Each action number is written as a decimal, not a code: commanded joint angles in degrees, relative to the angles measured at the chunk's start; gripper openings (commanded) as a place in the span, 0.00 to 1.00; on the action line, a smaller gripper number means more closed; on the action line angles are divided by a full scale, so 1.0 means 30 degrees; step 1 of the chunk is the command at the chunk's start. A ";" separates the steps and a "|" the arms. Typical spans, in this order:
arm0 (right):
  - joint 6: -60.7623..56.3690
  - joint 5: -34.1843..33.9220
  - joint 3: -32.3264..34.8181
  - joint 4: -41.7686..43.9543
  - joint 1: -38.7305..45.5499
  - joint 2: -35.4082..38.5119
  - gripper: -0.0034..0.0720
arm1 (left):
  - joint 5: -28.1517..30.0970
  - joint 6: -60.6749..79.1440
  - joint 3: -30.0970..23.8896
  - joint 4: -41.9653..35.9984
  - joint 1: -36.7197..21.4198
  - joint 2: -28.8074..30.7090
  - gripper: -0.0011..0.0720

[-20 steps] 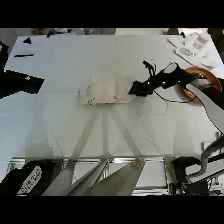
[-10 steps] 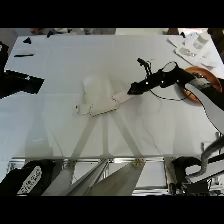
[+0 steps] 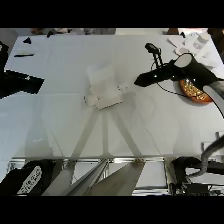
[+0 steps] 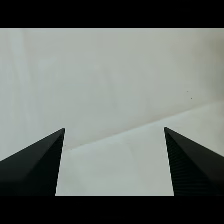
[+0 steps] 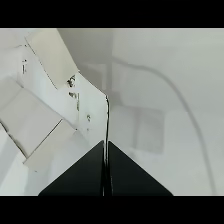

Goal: Fold the box and place the chain.

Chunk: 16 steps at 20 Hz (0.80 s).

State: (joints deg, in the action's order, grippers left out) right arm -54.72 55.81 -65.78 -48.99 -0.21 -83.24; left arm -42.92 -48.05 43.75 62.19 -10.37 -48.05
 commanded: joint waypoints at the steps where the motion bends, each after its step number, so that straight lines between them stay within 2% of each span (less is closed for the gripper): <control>1: -0.0765 -0.1858 0.2390 -0.1239 -0.0007 0.2106 0.06 | 0.0007 0.0007 -0.0007 0.0007 -0.0007 0.0015 0.96; 8: -0.1763 -0.8896 0.9653 0.0736 -0.0007 0.6113 0.06 | 0.0007 0.0007 -0.0007 0.0007 -0.0007 0.0015 0.96; 12: -0.1617 -1.2582 1.3238 0.4364 -0.0029 0.7395 0.06 | 0.0007 0.0007 -0.0007 0.0007 -0.0007 0.0015 0.96; 16: -0.0648 -1.1504 1.3835 0.4503 -0.0117 0.7643 0.06 | 0.0007 0.0007 -0.0007 0.0007 -0.0007 0.0015 0.96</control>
State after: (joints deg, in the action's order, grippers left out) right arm -58.78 22.28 -26.89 -38.06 -0.34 -61.39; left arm -42.92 -48.03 43.75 62.19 -10.37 -48.05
